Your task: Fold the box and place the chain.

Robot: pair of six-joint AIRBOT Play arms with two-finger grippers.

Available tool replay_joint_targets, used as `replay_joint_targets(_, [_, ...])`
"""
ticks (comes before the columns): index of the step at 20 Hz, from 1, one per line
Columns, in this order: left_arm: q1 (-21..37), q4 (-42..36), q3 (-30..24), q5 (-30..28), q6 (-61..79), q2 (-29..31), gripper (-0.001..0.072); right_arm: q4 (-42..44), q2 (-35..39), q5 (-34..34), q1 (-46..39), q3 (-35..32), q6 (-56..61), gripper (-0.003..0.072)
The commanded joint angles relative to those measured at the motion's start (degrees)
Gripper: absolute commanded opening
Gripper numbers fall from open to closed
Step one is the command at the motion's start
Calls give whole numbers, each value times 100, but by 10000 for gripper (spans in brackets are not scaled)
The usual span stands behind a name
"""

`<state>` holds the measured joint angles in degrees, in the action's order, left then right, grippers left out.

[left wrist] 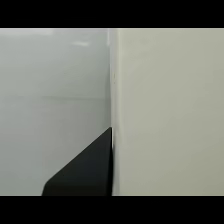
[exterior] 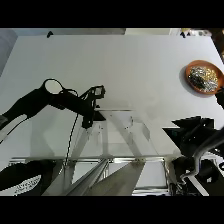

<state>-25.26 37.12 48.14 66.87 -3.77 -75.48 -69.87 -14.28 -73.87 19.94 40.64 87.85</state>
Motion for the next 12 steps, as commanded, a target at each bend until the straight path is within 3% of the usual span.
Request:
replay_joint_targets(1, [-160, -85, -52, -527, 1043, -387, 6, -140, 109, 33, 4, -7, 63, 467])
replay_joint_targets(3, [-273, -105, -50, -874, 1687, -538, 6, -247, 87, 109, 4, -7, 63, 467])
replay_joint_targets(7, [-321, -450, -50, -1567, 1637, -590, 5, -308, 68, 280, 4, -50, 57, 467])
replay_joint_targets(12, [-321, -538, -44, -1989, 1191, -695, 4, -330, -114, 841, 4, -903, -219, 467])
